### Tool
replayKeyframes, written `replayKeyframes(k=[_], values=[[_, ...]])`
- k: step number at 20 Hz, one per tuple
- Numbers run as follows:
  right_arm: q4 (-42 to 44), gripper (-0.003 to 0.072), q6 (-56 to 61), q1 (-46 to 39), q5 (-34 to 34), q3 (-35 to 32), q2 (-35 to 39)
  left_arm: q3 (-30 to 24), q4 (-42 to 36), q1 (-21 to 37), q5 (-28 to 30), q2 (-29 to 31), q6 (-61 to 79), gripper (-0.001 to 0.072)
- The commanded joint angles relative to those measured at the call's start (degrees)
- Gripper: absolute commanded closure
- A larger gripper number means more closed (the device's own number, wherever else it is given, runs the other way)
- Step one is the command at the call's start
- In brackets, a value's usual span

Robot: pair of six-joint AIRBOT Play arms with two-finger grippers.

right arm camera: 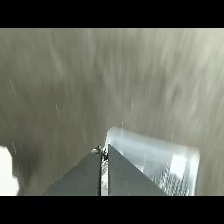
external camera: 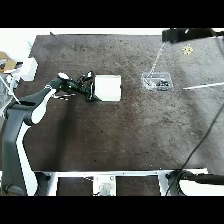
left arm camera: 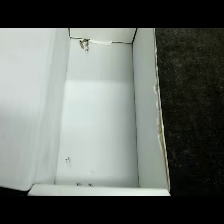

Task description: Fold the box and place the chain.

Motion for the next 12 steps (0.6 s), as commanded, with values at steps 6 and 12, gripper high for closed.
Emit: replayKeyframes(k=[6, 12], values=[[-6.71, 0.0685, -1.81, 10.62, -33.46, 0.04, 13.38, 0.07, 0.02, -0.02, 0.02, 0.0, 0.0, 0.0424], [-6.67, 0.0685, -1.81, 15.87, -35.41, -0.09, 12.26, 0.07, 0.02, 0.0, 0.02, 0.0, 0.0, 0.0424]])
